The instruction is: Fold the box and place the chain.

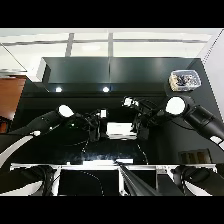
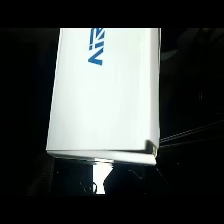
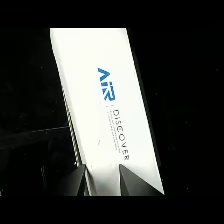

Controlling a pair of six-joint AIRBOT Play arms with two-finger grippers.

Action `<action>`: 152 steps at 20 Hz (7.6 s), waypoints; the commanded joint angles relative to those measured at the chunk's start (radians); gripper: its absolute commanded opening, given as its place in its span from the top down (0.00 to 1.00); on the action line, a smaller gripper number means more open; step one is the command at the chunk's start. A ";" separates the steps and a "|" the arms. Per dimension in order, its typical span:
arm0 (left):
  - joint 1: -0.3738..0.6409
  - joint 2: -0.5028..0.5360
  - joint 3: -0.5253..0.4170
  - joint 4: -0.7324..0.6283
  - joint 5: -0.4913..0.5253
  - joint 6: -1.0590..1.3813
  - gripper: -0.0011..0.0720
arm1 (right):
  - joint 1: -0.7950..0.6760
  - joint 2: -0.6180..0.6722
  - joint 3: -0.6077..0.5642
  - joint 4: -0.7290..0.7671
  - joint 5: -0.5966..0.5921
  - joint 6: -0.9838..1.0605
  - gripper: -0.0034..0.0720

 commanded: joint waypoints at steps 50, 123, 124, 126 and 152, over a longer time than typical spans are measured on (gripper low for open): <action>-0.001 0.000 0.000 0.000 0.000 0.001 0.31 | -0.116 0.027 -0.241 0.671 -0.118 0.519 0.92; -0.320 -0.164 0.367 0.440 0.003 -0.655 0.00 | -0.689 0.182 -0.089 0.379 0.097 0.483 0.90; -0.323 -0.171 0.367 0.443 0.015 -0.655 0.00 | -0.689 0.182 -0.089 0.379 0.097 0.483 0.90; -0.325 -0.172 0.367 0.443 0.014 -0.719 0.02 | -0.689 0.182 -0.089 0.379 0.097 0.483 0.90; 0.959 -0.201 0.609 0.860 -0.095 -1.364 0.37 | -0.744 0.182 -0.089 0.376 0.128 0.519 0.90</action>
